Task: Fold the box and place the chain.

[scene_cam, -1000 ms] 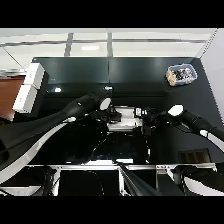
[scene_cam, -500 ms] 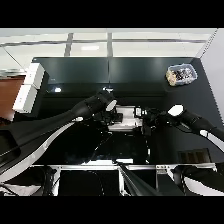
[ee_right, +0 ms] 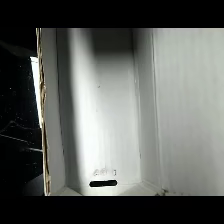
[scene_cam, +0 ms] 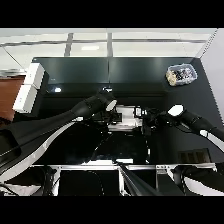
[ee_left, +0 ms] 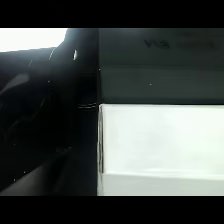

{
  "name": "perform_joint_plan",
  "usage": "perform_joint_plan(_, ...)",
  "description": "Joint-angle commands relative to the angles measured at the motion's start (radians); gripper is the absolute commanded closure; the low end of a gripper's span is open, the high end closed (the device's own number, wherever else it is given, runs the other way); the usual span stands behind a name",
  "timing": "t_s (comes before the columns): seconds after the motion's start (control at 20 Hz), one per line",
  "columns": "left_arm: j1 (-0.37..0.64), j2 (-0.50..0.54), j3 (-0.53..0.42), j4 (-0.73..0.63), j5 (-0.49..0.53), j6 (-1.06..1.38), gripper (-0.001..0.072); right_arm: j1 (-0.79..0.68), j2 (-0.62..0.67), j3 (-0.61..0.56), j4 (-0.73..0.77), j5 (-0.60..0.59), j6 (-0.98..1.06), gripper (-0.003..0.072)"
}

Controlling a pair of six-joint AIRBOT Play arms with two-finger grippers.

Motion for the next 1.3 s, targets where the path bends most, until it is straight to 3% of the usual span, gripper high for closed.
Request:
perform_joint_plan(0.0,0.001,0.0,0.001,-0.002,0.0,-0.002,0.0492,0.0,0.0,0.0,0.0,0.0,0.0,0.0554)
perform_joint_plan(0.05,0.0,0.0,0.001,-0.003,0.006,-0.001,0.0501,0.0,0.0,0.0,0.0,0.0,0.0,0.0554)
perform_joint_plan(0.15,0.0,0.0,0.001,-0.006,0.006,-0.001,0.0659,0.0,0.0,0.0,0.0,0.0,0.0,0.0554)
perform_joint_plan(0.2,0.0,0.0,0.001,-0.005,0.008,-0.001,0.0685,0.0,0.0,0.0,0.0,0.0,0.0,0.0554)
perform_joint_plan(0.75,-0.001,0.0,0.001,-0.024,0.005,0.008,0.0685,0.0,0.0,0.0,0.003,-0.004,0.0,0.0554)
perform_joint_plan(1.05,-0.001,0.0,0.001,-0.024,0.013,0.008,0.0684,0.001,0.0,0.0,0.007,0.05,0.0,0.0554)
perform_joint_plan(1.1,-0.001,0.0,0.001,-0.024,0.013,0.008,0.0684,0.001,0.0,0.0,0.008,0.047,0.001,0.05)
perform_joint_plan(1.15,-0.001,0.0,0.001,-0.024,0.013,0.008,0.0684,0.0,0.002,0.0,0.008,0.045,0.016,0.0189)
perform_joint_plan(1.2,-0.001,0.0,0.001,-0.024,0.013,0.008,0.0684,0.0,0.012,0.001,0.005,0.045,0.056,0.002)
perform_joint_plan(1.25,-0.001,0.0,0.001,-0.024,0.012,0.008,0.0684,-0.003,0.033,0.001,-0.019,0.054,0.085,0.002)
